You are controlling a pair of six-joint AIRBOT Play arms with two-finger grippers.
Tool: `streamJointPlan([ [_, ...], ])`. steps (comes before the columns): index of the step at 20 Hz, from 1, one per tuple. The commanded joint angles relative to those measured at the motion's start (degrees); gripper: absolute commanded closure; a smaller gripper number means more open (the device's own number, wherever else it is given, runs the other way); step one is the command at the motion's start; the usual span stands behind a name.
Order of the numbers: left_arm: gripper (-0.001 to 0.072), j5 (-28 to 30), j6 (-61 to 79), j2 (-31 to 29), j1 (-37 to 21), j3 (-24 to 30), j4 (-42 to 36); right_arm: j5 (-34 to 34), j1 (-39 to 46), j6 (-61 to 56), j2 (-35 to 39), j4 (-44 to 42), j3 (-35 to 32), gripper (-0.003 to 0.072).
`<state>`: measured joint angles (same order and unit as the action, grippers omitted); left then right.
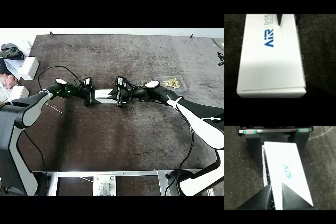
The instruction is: Fold the box and place the chain.
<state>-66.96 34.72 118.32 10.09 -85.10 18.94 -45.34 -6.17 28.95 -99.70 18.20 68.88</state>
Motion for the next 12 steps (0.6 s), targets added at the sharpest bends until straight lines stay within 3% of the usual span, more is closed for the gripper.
streamJointPlan([
  [1,0.0536,0.0,0.1,0.0,-0.1,0.0,0.1,-1.9,1.4,-0.7,0.0,-2.1,0.0,0.0519],
  [3,0.0536,0.0,0.1,0.0,-0.1,0.0,0.1,-2.8,1.7,-0.7,0.3,-3.3,0.2,0.0450],
  [12,0.0536,0.0,0.1,0.0,-0.1,0.0,0.1,-8.7,4.7,-0.8,1.6,-5.0,0.2,0.0451],
])
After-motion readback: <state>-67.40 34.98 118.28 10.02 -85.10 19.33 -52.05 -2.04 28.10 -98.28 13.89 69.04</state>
